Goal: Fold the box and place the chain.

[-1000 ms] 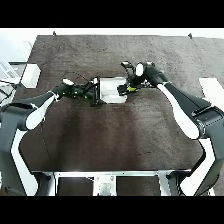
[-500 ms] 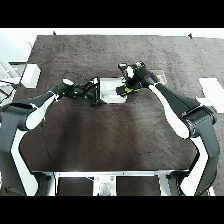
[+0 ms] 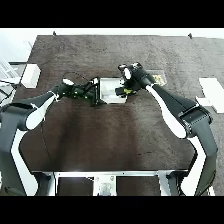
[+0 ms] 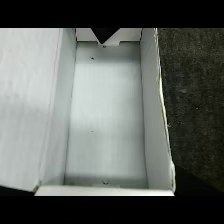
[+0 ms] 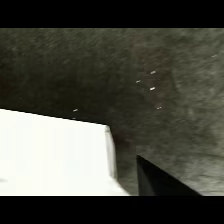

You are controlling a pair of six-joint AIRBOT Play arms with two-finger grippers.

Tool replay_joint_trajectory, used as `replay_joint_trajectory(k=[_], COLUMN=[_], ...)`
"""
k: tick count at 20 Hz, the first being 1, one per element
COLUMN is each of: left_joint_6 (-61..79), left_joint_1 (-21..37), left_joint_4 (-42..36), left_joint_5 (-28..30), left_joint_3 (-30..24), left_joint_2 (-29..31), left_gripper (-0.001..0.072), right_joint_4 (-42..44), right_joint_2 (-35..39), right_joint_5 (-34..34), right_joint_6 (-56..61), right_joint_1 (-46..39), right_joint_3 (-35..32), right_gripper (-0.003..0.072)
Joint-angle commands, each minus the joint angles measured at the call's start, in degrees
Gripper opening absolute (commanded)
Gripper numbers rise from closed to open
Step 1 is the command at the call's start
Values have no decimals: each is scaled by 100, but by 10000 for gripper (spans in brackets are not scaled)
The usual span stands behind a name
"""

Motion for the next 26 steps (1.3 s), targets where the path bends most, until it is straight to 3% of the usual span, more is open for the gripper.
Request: replay_joint_trajectory(k=[1, 3, 5, 7, 9, 11, 12, 14, 15, 26], left_joint_6=[-2, -2, -2, -2, -2, -2, -2, -2, -2, -2], left_joint_1=[4, 4, 4, 2, 4, 4, 2, 4, 4, 4], left_joint_4=[0, 0, 0, 0, 0, 0, 0, 0, 0, 0], left_joint_5=[7, 7, 7, 7, 7, 7, 7, 7, 7, 7], left_joint_3=[-2, -2, -2, -2, -2, -2, -2, -2, -2, -2], left_joint_2=[2, 2, 2, 2, 2, 2, 2, 2, 2, 2], left_gripper=[289, 289, 289, 289, 289, 289, 289, 289, 289, 289], right_joint_4=[72, 105, 168, 184, 184, 184, 186, 190, 190, 402], right_joint_2=[-48, -55, -55, -55, -52, -52, -50, -37, -26, 72], right_joint_5=[22, 22, 22, 20, 20, 20, 20, 22, 22, 251], right_joint_6=[210, 208, 208, 201, 201, 203, 203, 208, 208, 282], right_joint_1=[55, 57, 57, 57, 57, 52, 48, 48, 48, 35], right_joint_3=[7, 7, 7, 7, 7, 7, 7, 7, 9, 476], right_gripper=[298, 255, 131, 55, 44, 155, 165, 468, 505, 512])
